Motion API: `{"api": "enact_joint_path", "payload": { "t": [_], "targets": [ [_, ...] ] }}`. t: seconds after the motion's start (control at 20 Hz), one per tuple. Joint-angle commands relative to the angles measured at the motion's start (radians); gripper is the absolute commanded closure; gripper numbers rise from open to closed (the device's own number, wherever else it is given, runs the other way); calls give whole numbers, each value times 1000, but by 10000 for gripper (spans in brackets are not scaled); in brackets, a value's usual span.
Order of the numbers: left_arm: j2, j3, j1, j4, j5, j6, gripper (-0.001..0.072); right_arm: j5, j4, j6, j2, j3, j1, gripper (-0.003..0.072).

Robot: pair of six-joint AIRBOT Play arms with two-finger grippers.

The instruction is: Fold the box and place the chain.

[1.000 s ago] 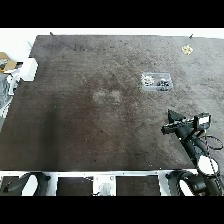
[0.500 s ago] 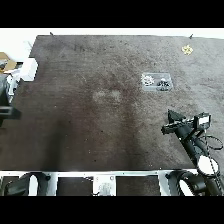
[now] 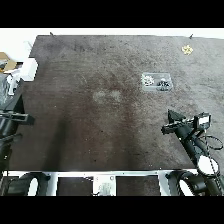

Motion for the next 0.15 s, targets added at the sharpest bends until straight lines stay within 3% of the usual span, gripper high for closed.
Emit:
{"api": "enact_joint_path", "payload": {
  "t": [0.0, 0.1],
  "targets": [
    [-3, -40, -11, 5, 8, -2, 699, 0, 0, 0, 1, 0, 1, 685],
    [-3, -42, -11, 5, 10, -1, 698, 0, 0, 0, 1, 0, 1, 685]
  ]
}}
